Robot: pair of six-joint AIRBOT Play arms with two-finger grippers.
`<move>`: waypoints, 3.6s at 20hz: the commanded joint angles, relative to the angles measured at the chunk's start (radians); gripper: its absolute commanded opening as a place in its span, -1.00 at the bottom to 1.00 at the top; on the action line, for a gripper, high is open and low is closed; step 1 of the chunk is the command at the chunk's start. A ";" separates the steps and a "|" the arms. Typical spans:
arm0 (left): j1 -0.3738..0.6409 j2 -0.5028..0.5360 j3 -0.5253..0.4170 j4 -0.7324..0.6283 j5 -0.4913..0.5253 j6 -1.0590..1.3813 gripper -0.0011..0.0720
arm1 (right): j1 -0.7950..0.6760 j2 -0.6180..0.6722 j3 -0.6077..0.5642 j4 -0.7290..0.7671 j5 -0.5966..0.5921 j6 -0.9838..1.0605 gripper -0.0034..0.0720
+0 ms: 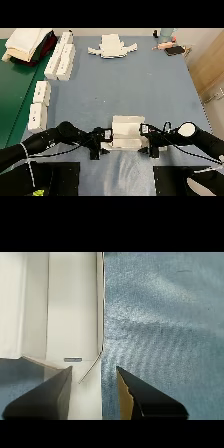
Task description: Fold the box.
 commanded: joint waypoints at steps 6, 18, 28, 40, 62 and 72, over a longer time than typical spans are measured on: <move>0.024 0.039 0.001 0.133 0.032 -0.134 0.24 | 0.000 0.001 0.001 0.000 0.000 0.000 0.47; -0.026 0.012 0.007 -0.114 0.107 0.027 -0.20 | 0.000 0.001 0.001 0.000 0.000 0.000 0.47; -0.041 -0.021 0.007 -0.241 0.112 0.110 -0.47 | 0.000 0.001 0.001 0.000 0.000 0.000 0.47; -0.088 -0.053 0.006 -0.258 0.139 0.088 0.31 | 0.000 0.001 0.001 0.000 0.000 0.000 0.47; 0.341 0.437 -0.023 0.774 -0.297 -2.095 -0.93 | 0.000 0.001 0.001 0.000 0.000 0.000 0.47; 0.039 0.124 -0.030 0.411 0.019 -1.926 -0.93 | 0.000 0.001 0.001 0.000 0.000 0.000 0.47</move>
